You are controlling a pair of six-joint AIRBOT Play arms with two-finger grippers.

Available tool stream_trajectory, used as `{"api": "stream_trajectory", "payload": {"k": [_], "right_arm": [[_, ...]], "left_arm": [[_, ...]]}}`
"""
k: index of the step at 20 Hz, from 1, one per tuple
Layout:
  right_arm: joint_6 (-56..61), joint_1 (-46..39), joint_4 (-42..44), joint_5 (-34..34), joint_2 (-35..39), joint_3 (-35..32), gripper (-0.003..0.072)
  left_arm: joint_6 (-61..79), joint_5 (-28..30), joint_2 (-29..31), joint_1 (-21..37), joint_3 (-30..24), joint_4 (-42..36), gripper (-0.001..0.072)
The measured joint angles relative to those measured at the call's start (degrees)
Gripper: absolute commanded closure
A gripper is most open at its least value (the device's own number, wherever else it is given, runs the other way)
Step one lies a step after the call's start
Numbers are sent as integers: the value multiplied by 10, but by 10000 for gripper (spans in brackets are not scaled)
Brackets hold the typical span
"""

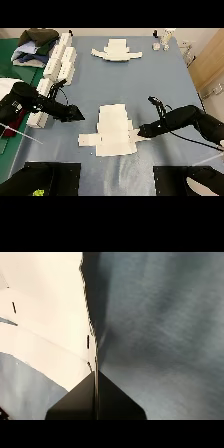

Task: Fold the box.

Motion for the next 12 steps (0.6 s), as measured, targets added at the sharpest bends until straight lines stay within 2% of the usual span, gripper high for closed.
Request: {"api": "stream_trajectory", "payload": {"k": [5,8,12], "right_arm": [[-13,39,-8,32,47,-41,687],[-15,46,-8,39,55,-50,687],[-15,49,-9,43,58,-53,687]], "left_arm": [[45,7,-76,0,0,-23,140],[87,14,-127,-2,0,-70,140],[144,20,-199,-33,11,-130,140]]}}
